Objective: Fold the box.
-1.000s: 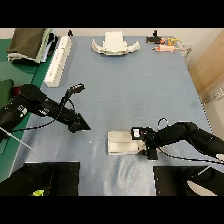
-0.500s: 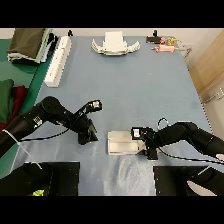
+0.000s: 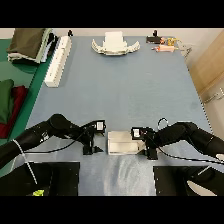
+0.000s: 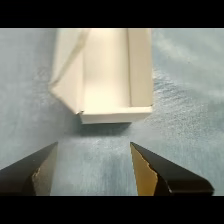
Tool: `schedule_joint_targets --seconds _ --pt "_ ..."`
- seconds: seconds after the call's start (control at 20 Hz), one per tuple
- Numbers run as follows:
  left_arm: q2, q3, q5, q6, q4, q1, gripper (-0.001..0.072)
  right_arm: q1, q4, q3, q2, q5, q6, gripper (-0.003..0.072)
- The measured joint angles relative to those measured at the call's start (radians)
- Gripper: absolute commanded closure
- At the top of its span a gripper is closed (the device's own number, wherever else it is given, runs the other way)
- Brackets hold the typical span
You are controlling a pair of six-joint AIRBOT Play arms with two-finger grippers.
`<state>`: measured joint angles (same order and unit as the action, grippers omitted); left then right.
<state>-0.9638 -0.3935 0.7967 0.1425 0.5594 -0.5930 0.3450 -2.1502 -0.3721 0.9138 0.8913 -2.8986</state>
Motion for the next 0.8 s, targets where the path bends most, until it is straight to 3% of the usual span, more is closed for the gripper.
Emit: schedule_joint_targets --seconds 0.45,0.8 --pt "-0.017 0.045 -0.168 0.047 -0.132 -0.145 0.0012 0.000 0.000 0.000 0.000 0.000 0.000 0.0252" --pt "-0.060 0.047 -0.211 0.021 -0.160 -0.167 0.0013 0.000 0.000 0.000 0.000 0.000 0.000 0.0252"
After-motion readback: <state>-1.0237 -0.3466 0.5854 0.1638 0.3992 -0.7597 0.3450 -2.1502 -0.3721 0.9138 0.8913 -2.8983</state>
